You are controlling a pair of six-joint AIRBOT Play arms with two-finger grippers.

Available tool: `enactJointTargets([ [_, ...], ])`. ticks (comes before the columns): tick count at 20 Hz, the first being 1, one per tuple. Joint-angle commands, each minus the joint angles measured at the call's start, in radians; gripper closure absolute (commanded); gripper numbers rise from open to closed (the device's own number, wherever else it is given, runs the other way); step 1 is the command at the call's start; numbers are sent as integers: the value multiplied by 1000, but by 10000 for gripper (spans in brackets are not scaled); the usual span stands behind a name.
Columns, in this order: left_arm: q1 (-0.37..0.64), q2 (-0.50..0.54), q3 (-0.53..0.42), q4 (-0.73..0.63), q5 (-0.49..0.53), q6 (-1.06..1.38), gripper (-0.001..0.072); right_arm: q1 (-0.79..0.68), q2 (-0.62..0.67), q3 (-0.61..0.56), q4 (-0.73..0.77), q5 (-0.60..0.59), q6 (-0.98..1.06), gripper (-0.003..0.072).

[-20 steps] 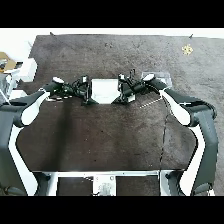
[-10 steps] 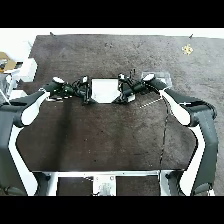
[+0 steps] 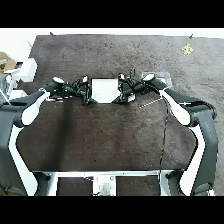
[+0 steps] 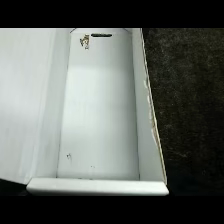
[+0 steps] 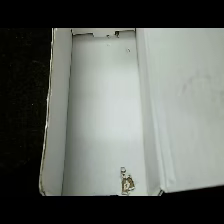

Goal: Fold the box and place the chain.

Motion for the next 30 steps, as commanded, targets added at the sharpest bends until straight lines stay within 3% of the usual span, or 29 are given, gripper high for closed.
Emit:
enactJointTargets([
  [1,1,0,0,-2,0,0,365,0,0,0,0,3,0,250],
  [12,1,0,0,-2,0,0,365,0,0,0,0,12,1,241],
  [14,1,0,0,-2,0,0,365,-1,0,0,-1,10,3,42],
  [15,1,0,0,-2,0,0,365,-1,0,0,-4,4,4,19],
  [20,1,0,0,-2,-1,0,365,-2,25,0,-96,3,15,18],
  [30,1,0,0,-2,-2,0,366,-3,163,0,-409,4,287,19],
])
